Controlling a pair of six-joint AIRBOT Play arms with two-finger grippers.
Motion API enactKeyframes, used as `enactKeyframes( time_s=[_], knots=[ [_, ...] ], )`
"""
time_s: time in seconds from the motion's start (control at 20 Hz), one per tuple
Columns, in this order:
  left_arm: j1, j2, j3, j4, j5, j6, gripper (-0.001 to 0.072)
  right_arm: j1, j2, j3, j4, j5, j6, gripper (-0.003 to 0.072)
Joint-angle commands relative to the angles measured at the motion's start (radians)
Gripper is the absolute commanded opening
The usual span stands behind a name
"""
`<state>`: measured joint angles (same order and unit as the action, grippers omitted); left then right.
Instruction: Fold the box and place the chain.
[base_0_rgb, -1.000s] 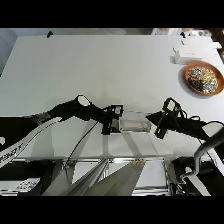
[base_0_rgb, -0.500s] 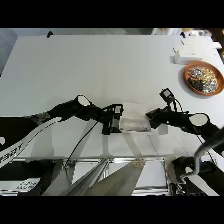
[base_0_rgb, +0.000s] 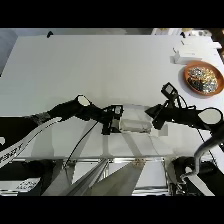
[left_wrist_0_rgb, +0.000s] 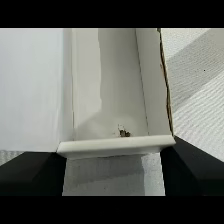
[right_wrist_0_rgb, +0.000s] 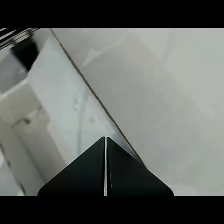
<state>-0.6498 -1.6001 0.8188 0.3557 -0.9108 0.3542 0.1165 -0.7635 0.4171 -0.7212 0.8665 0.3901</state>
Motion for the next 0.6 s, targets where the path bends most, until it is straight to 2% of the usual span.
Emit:
enactKeyframes(
  time_s=[0.0, 0.1, 0.2, 0.25, 0.3, 0.35, 0.55],
  knots=[
    [0.0, 0.0, 0.0, -0.001, 0.001, -0.001, 0.0208, 0.0, 0.074, 0.017, -0.306, 0.229, -0.165, 0.0015],
    [0.0, 0.0, 0.0, -0.001, 0.001, -0.001, 0.0208, 0.002, 0.076, 0.015, -0.478, 0.341, -0.181, 0.0015],
    [0.0, 0.0, 0.0, -0.001, 0.0, -0.001, 0.0208, 0.023, 0.073, 0.015, -0.528, 0.339, -0.209, 0.0018],
    [0.0, 0.0, 0.0, -0.001, 0.0, -0.001, 0.0208, 0.028, 0.066, 0.015, -0.527, 0.321, -0.251, 0.0104],
    [0.0, 0.0, 0.0, -0.001, 0.001, -0.001, 0.0208, 0.029, 0.053, 0.014, -0.517, 0.304, -0.29, 0.0279],
    [0.0, 0.0, 0.0, -0.001, 0.0, -0.001, 0.0208, 0.029, 0.042, 0.008, -0.511, 0.277, -0.318, 0.0302],
    [0.0, 0.0, 0.0, -0.002, -0.001, -0.001, 0.0208, 0.029, -0.005, -0.046, -0.4, 0.149, -0.452, 0.0275]
  ],
)
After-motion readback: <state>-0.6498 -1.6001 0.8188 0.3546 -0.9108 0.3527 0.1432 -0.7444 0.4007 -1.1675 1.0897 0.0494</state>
